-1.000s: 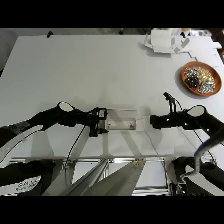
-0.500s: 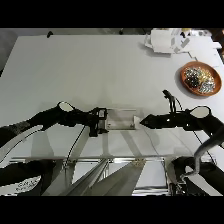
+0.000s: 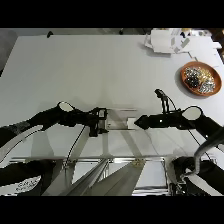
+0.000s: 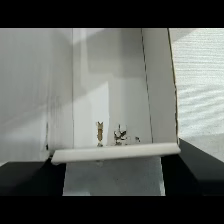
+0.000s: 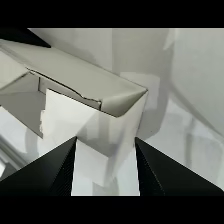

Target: Fold the box and place the chain.

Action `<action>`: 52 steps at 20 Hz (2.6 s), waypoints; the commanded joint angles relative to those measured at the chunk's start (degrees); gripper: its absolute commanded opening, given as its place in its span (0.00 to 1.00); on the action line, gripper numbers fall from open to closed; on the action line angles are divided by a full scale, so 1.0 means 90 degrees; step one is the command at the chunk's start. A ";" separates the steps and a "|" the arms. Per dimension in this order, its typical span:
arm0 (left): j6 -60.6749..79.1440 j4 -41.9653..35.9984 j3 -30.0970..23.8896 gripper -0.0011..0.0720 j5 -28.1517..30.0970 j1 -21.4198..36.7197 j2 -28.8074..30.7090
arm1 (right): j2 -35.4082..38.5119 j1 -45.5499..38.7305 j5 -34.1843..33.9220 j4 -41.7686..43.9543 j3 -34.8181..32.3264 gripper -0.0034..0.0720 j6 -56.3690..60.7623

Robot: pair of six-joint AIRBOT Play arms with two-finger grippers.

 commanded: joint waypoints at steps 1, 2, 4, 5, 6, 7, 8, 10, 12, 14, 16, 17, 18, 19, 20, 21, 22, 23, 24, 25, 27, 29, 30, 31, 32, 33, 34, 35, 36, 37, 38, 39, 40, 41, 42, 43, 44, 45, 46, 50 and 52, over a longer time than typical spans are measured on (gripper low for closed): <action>0.0002 0.0000 -0.0002 0.20 0.0000 0.0000 0.0002 | -0.0141 0.0469 -0.0304 -0.0714 0.0318 0.59 0.0930; 0.0002 0.0000 -0.0002 0.20 0.0002 0.0000 0.0002 | -0.0177 0.0590 -0.0311 -0.1042 0.0401 0.59 0.1345; 0.0002 0.0000 -0.0002 0.20 0.0000 0.0000 0.0002 | -0.0197 0.0843 -0.0403 -0.1644 0.0544 0.59 0.2171; 0.0002 0.0000 -0.0002 0.20 0.0002 0.0000 0.0002 | -0.0199 0.0954 -0.0430 -0.1851 0.0612 0.59 0.2414; 0.0002 0.0000 -0.0002 0.20 0.0002 0.0000 0.0000 | -0.0214 0.1047 -0.0432 -0.2018 0.0680 0.59 0.2599; 0.0002 0.0000 -0.0002 0.20 0.0002 0.0000 0.0002 | -0.0262 0.1141 -0.0427 -0.2186 0.0763 0.59 0.2810; 0.0002 0.0000 -0.0002 0.20 0.0000 0.0000 0.0002 | -0.0335 0.1239 -0.0425 -0.2329 0.0840 0.59 0.2997; 0.0002 0.0000 -0.0002 0.20 0.0002 0.0000 0.0002 | -0.0551 0.1506 -0.0372 -0.2662 0.1066 0.59 0.3385; 0.0002 0.0000 -0.0002 0.20 0.0002 0.0000 0.0002 | -0.0750 0.1775 -0.0333 -0.2948 0.1280 0.59 0.3764; 0.0002 0.0000 -0.0002 0.20 0.0002 0.0000 0.0002 | -0.0831 0.2023 -0.0282 -0.3215 0.1416 0.59 0.4116; 0.0002 0.0000 -0.0002 0.20 0.0002 0.0000 0.0002 | -0.0833 0.2171 -0.0279 -0.3531 0.1457 0.58 0.4549; 0.0002 0.0000 -0.0002 0.20 0.0002 0.0000 0.0002 | -0.0833 0.2229 -0.0287 -0.3677 0.1474 0.57 0.4779; 0.0002 0.0000 -0.0002 0.20 0.0000 0.0000 0.0002 | -0.0835 0.2295 -0.0279 -0.3830 0.1496 0.57 0.4996; 0.0002 0.0000 -0.0002 0.20 0.0002 0.0000 0.0002 | -0.0845 0.2368 -0.0257 -0.3978 0.1532 0.57 0.5144; 0.0002 0.0000 -0.0002 0.20 0.0000 0.0000 0.0002 | -0.0845 0.2448 -0.0245 -0.4133 0.1571 0.56 0.5297; 0.0002 0.0000 -0.0002 0.20 0.0002 0.0000 0.0002 | -0.0845 0.2514 -0.0245 -0.4265 0.1610 0.52 0.5421; 0.0002 0.0000 -0.0002 0.20 0.0000 0.0000 0.0002 | -0.0845 0.2574 -0.0240 -0.4393 0.1649 0.49 0.5554; 0.0002 0.0000 -0.0002 0.20 0.0002 0.0000 0.0002 | -0.0845 0.2628 -0.0231 -0.4488 0.1678 0.47 0.5595; 0.0002 0.0000 -0.0002 0.20 0.0002 0.0000 0.0002 | -0.0845 0.2681 -0.0194 -0.4619 0.1695 0.42 0.5724; 0.0002 0.0000 -0.0002 0.20 0.0000 0.0000 0.0002 | -0.0852 0.2732 -0.0170 -0.4733 0.1695 0.42 0.5882; 0.0002 0.0000 -0.0002 0.20 0.0002 0.0000 0.0002 | -0.0959 0.2851 -0.0134 -0.4804 0.1715 0.42 0.6071; 0.0002 0.0000 -0.0002 0.20 0.0002 0.0000 0.0002 | -0.1171 0.2997 -0.0058 -0.4823 0.1824 0.42 0.6071; 0.0002 0.0000 -0.0002 0.20 0.0000 0.0000 0.0002 | -0.1304 0.3050 0.0010 -0.4850 0.1916 0.42 0.6071; 0.0002 0.0000 -0.0002 0.20 0.0000 0.0000 0.0002 | -0.1411 0.3077 0.0107 -0.4884 0.2008 0.42 0.6071; 0.0002 0.0000 -0.0002 0.20 0.0000 0.0000 0.0002 | -0.1489 0.3101 0.0177 -0.4949 0.2089 0.42 0.6081; 0.0002 0.0000 -0.0002 0.20 0.0005 0.0000 0.0002 | -0.1532 0.3101 0.0267 -0.5081 0.2166 0.42 0.6203; 0.0002 0.0000 -0.0002 0.20 0.0000 0.0000 0.0002 | -0.1564 0.3101 0.0372 -0.5297 0.2229 0.42 0.6399; 0.0002 0.0000 -0.0002 0.20 0.0000 0.0000 0.0002 | -0.1593 0.3101 0.0498 -0.5520 0.2263 0.42 0.6530; 0.0002 0.0000 -0.0002 0.20 0.0002 0.0000 0.0002 | -0.1630 0.3101 0.0641 -0.5722 0.2271 0.42 0.6720; 0.0002 0.0000 -0.0002 0.20 0.0000 0.0000 0.0002 | -0.1683 0.3101 0.0743 -0.5809 0.2271 0.42 0.6768; 0.0002 0.0000 -0.0002 0.20 0.0002 0.0000 0.0002 | -0.1766 0.3101 0.0806 -0.5824 0.2271 0.42 0.6768; 0.0002 0.0000 -0.0002 0.20 0.0000 0.0000 0.0002 | -0.1826 0.3101 0.0809 -0.5824 0.2271 0.42 0.6768; 0.0002 0.0000 -0.0002 0.20 0.0002 0.0000 0.0002 | -0.1882 0.3101 0.0806 -0.5821 0.2280 0.42 0.6771; 0.0002 0.0000 -0.0002 0.20 0.0002 0.0000 0.0002 | -0.1904 0.3101 0.0797 -0.5826 0.2283 0.42 0.6785; 0.0002 0.0000 -0.0002 0.20 0.0002 0.0000 0.0002 | -0.1906 0.3101 0.0763 -0.5829 0.2283 0.39 0.6793; 0.0002 0.0000 -0.0002 0.20 0.0002 0.0000 0.0002 | -0.1909 0.3101 0.0712 -0.5829 0.2283 0.37 0.6793; 0.0002 0.0000 -0.0002 0.20 0.0002 0.0000 0.0002 | -0.1909 0.3101 0.0639 -0.5826 0.2283 0.33 0.6793; 0.0002 0.0000 -0.0002 0.20 0.0002 0.0000 0.0002 | -0.1911 0.3101 0.0568 -0.5821 0.2283 0.30 0.6793; 0.0002 0.0000 -0.0002 0.20 0.0002 0.0000 0.0002 | -0.1916 0.3101 0.0503 -0.5821 0.2283 0.28 0.6841; 0.0002 0.0000 -0.0002 0.20 0.0000 0.0000 0.0002 | -0.1984 0.3101 0.0440 -0.5802 0.2283 0.28 0.6885; 0.0002 0.0000 -0.0002 0.20 0.0002 0.0000 0.0000 | -0.2028 0.3101 0.0430 -0.5799 0.2283 0.28 0.6917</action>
